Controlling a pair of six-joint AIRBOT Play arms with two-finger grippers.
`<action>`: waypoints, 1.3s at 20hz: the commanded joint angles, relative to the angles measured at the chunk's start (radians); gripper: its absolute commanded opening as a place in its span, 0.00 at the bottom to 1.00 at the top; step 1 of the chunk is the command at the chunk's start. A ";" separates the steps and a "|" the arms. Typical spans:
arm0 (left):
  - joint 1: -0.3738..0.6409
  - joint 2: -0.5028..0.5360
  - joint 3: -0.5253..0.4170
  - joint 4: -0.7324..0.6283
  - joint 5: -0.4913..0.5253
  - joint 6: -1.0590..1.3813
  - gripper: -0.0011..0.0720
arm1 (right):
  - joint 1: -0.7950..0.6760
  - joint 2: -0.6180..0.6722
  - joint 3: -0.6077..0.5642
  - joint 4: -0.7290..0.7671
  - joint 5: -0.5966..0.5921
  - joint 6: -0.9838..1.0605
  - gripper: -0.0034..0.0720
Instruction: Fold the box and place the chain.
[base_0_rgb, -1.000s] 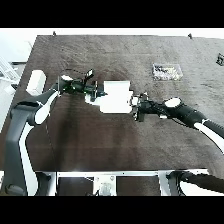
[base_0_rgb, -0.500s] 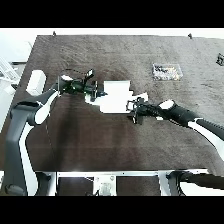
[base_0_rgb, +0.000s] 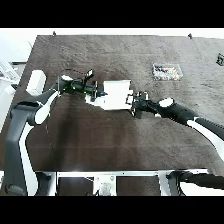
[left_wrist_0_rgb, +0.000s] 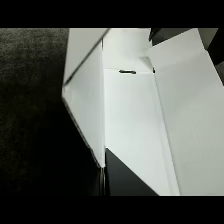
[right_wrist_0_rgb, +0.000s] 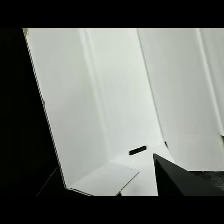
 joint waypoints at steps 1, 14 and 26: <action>0.000 -0.001 0.000 0.000 0.000 0.000 0.04 | 0.001 0.002 0.028 0.042 -0.019 0.000 0.90; 0.000 0.000 0.000 0.001 0.000 0.000 0.04 | -0.122 -0.055 0.131 0.042 0.136 0.060 0.90; 0.000 0.000 0.000 0.000 0.000 0.000 0.04 | -0.225 -0.182 0.271 0.043 0.382 0.044 0.90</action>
